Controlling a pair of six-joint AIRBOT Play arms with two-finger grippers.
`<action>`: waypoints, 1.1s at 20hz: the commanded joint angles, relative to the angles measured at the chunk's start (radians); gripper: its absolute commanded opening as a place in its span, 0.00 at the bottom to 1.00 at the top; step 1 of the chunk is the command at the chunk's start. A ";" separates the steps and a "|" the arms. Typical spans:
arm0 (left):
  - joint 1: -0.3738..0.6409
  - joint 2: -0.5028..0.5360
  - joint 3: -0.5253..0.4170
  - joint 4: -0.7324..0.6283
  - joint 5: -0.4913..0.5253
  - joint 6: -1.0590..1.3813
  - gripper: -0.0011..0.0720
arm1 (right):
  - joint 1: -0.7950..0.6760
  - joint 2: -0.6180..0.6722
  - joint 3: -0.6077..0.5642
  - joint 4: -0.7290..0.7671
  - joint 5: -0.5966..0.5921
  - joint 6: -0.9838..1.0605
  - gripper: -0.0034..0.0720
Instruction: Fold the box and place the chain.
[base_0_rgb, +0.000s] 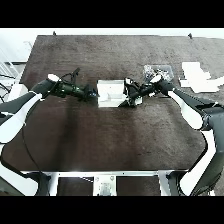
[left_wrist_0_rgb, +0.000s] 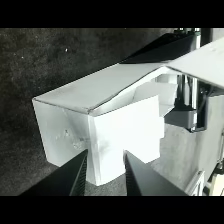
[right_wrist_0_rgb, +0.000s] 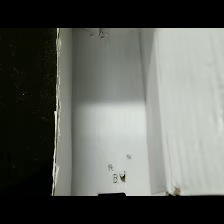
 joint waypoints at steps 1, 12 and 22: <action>-0.036 0.002 0.012 0.077 0.022 -0.076 0.41 | 0.001 -0.001 0.000 0.000 0.000 0.000 0.71; -0.130 0.002 0.129 0.390 0.011 -0.315 0.45 | 0.001 -0.001 0.000 0.000 0.000 0.000 0.71; -0.137 0.002 0.184 0.453 -0.026 -0.432 0.52 | 0.001 -0.001 0.000 0.000 0.000 0.000 0.71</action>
